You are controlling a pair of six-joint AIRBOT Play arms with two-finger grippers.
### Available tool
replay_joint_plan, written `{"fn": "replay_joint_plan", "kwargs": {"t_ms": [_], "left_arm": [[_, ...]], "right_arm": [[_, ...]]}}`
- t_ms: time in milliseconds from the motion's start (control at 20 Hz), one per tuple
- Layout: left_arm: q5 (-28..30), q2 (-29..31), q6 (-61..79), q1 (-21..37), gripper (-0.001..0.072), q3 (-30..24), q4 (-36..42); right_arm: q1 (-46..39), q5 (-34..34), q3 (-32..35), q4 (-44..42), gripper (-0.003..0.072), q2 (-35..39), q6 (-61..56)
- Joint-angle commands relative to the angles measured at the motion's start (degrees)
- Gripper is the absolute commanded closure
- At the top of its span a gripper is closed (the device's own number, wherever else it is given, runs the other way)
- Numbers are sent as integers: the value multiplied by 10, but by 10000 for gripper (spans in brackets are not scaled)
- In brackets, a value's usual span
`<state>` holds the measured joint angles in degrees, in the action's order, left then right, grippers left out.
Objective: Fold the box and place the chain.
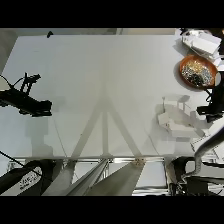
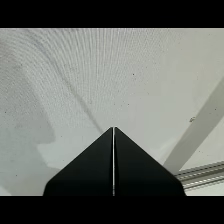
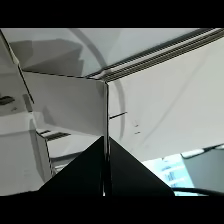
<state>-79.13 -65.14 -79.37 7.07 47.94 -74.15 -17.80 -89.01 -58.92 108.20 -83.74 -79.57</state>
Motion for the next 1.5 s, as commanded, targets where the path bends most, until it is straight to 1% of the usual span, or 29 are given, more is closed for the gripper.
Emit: {"fn": "replay_joint_plan", "kwargs": {"t_ms": [0,150,200,300,400,500,650,750,1050,1450], "left_arm": [[0,0,0,0,697,0,0],[0,0,0,0,697,0,0],[0,0,0,0,697,0,0],[0,0,0,0,697,0,0],[0,0,0,0,697,0,0],[0,0,0,0,697,0,0],[0,0,0,0,697,0,0],[0,0,0,0,697,0,0],[0,0,0,0,697,0,0],[0,0,0,0,697,0,0]], "right_arm": [[50,47,4,-156,671,56,32],[122,188,50,-323,671,139,34],[151,224,70,-370,671,160,34],[215,270,108,-423,671,183,33],[290,309,139,-430,671,186,15],[368,365,161,-426,671,186,-8],[450,439,167,-389,671,186,-62],[463,455,167,-370,670,186,-89],[462,435,167,-364,670,186,-90],[462,431,167,-364,669,186,-90]]}}
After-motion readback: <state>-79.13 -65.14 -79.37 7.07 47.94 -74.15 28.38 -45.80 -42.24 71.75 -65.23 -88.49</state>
